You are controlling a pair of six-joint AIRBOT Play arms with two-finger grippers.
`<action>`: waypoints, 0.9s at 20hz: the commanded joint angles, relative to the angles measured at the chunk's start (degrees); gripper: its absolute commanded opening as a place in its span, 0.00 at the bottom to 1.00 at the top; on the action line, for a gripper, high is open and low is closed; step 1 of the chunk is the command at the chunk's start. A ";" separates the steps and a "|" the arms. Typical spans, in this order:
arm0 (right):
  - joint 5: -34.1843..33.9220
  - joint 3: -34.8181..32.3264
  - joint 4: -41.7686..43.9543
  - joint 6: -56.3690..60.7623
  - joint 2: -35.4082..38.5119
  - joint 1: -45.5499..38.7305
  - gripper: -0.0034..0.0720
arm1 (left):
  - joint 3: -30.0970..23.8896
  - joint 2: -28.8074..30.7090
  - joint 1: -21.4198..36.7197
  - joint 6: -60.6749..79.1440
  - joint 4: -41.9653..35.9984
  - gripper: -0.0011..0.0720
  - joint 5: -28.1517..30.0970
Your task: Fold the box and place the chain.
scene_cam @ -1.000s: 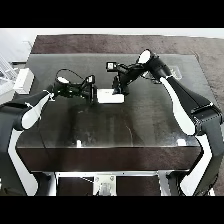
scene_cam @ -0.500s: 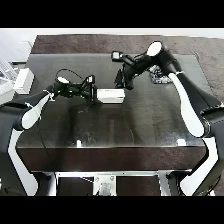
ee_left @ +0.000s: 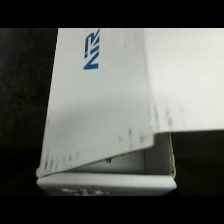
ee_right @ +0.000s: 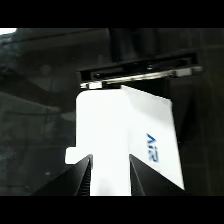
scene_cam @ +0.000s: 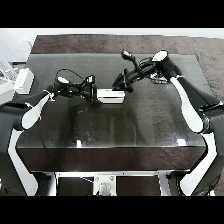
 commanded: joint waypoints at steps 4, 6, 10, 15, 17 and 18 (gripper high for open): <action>-2.27 -0.83 -2.05 -1.77 -1.68 2.60 0.45 | 0.00 0.00 0.04 0.00 0.02 0.63 0.02; -3.41 -0.85 -3.41 -1.79 -1.66 2.78 0.51 | 0.00 0.02 0.04 0.02 0.02 0.63 0.02; -6.82 -1.03 -6.10 -3.32 -1.66 2.82 0.58 | 0.00 0.00 0.04 0.00 0.02 0.63 0.02; -9.22 -1.01 -7.91 -4.42 -1.66 3.06 0.57 | -0.02 0.00 0.04 0.00 0.02 0.63 0.02; -9.16 -1.01 -7.91 -4.59 -1.66 3.06 0.57 | -0.02 0.00 0.04 0.02 0.02 0.63 0.02; -9.18 -1.01 -7.87 -4.61 -1.60 3.06 0.57 | -0.02 0.02 0.04 0.02 0.02 0.63 0.04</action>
